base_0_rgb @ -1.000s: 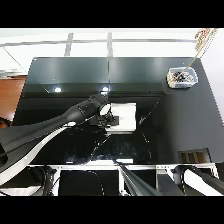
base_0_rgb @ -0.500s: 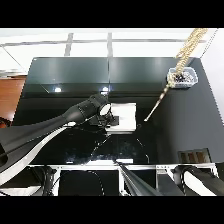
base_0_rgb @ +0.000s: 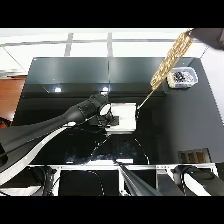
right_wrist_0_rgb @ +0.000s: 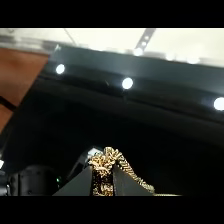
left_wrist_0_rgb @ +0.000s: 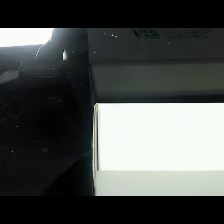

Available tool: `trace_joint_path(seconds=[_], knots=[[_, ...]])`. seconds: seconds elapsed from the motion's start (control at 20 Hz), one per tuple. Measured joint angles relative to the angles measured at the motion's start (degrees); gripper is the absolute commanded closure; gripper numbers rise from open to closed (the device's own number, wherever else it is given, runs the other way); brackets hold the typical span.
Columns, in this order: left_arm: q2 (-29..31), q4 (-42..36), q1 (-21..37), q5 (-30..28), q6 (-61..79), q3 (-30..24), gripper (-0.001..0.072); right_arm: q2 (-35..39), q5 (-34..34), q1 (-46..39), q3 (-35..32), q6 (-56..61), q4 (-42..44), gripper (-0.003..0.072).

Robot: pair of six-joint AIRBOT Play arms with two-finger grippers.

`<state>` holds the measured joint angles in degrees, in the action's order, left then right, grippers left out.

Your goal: Fold the box and place the chain.

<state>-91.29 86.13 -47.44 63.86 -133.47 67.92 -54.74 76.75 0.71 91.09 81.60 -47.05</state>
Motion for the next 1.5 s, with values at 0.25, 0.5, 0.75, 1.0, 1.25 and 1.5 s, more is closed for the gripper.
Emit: trace_joint_path(seconds=[0.25, 0.5, 0.75, 1.0, 1.25, 1.5], knots=[[0.0, 0.1, 0.0, 0.4, 0.8, 0.0, 0.0679, 2.2, 0.2, 3.1, -9.1, 0.0, -0.8, 0.067], [0.0, 0.2, 0.0, 0.7, 1.1, 0.0, 0.0679, 2.7, 0.9, 9.7, -18.3, 0.0, 1.0, 0.067], [0.0, 0.2, 0.0, 0.7, 1.1, 0.0, 0.0679, 2.6, -6.0, 15.2, -28.7, 0.0, 3.8, 0.067], [0.0, 0.2, 0.0, 0.7, 1.1, 0.0, 0.0679, 1.9, -15.9, 17.7, -40.7, 0.3, 3.5, 0.0669], [0.0, 0.2, 0.0, 0.6, 1.1, 0.0, 0.0679, 0.6, -21.4, 18.3, -48.9, 0.5, 4.0, 0.0663], [0.0, 0.2, 0.0, 0.5, 1.1, 0.0, 0.0679, 0.1, -23.5, 17.7, -50.6, 0.1, 5.7, 0.0399]])
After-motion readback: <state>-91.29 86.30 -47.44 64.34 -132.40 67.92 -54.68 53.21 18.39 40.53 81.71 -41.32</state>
